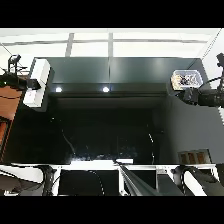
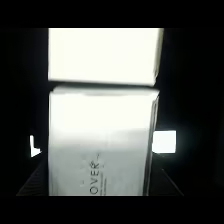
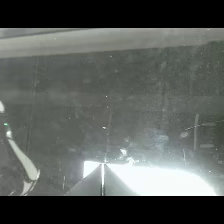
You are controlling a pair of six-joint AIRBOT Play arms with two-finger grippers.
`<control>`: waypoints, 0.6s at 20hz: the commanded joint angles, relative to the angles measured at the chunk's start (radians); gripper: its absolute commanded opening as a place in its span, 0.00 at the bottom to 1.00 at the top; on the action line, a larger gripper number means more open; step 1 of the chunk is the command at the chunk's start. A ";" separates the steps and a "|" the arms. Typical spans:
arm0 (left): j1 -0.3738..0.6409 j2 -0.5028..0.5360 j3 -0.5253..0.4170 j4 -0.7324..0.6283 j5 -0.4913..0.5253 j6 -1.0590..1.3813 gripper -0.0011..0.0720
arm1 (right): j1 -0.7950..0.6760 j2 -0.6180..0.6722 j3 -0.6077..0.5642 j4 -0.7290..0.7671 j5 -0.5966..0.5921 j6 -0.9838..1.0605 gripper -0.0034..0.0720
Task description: Fold the box and place the chain.
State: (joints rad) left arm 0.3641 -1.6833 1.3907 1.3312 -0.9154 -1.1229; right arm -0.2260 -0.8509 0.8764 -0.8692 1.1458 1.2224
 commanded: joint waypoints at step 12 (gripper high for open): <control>-0.126 0.545 -0.227 -0.268 -0.179 -0.102 0.05 | 0.086 0.006 -0.059 -0.093 -0.146 -0.206 0.06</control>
State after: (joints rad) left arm 0.2989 -1.3430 1.3754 1.2034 -1.2312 -1.3094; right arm -0.1875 -0.8486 0.8551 -0.9390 1.1088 1.1275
